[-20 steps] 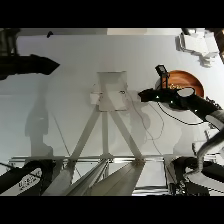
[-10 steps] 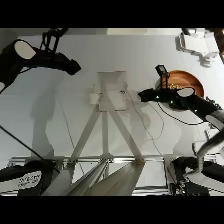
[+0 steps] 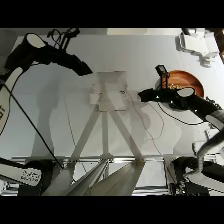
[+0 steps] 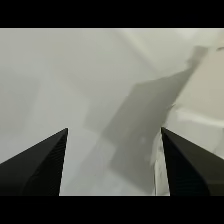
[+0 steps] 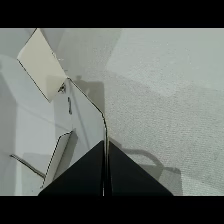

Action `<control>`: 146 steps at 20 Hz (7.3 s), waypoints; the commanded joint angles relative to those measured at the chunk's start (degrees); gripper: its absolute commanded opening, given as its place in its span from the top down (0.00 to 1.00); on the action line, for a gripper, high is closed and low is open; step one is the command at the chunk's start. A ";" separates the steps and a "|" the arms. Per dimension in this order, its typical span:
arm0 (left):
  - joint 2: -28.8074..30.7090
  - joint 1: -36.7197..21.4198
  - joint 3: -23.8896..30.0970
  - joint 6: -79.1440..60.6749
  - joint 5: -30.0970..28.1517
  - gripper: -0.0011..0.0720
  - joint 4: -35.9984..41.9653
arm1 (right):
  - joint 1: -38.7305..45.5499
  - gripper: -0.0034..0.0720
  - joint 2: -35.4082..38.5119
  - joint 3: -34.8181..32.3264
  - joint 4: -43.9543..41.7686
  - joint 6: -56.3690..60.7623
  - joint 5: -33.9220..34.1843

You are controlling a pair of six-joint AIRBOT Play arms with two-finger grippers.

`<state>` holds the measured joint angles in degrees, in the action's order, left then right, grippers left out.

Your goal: Fold the box and place the chain.

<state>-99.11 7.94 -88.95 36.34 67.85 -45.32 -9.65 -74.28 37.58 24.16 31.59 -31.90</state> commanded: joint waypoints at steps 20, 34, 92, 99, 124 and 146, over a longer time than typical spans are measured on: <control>-13.92 4.68 -1.84 -15.45 5.73 0.29 12.26 | -0.04 0.94 0.00 -0.02 0.00 0.00 0.00; -14.27 4.66 -1.84 -21.55 7.85 0.97 12.28 | -0.04 0.94 0.00 -0.04 0.00 0.00 0.00; -0.44 10.36 27.45 -53.13 -10.38 0.97 19.08 | -0.04 0.51 22.36 0.15 14.01 0.04 -0.17; -0.31 10.27 27.43 -57.35 -11.04 0.97 18.91 | -0.04 0.51 22.36 0.15 14.01 0.04 -0.20; 1.44 5.70 27.39 -57.33 -5.53 0.97 11.61 | -0.04 0.51 22.36 0.15 13.99 -0.02 -0.13; 1.44 5.73 27.39 -57.33 -5.05 0.97 11.63 | -15.32 0.36 18.05 0.13 29.57 -33.88 -13.90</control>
<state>-97.62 13.69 -61.58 -20.97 62.81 -33.69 -24.05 -53.80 37.71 50.11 0.01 -46.09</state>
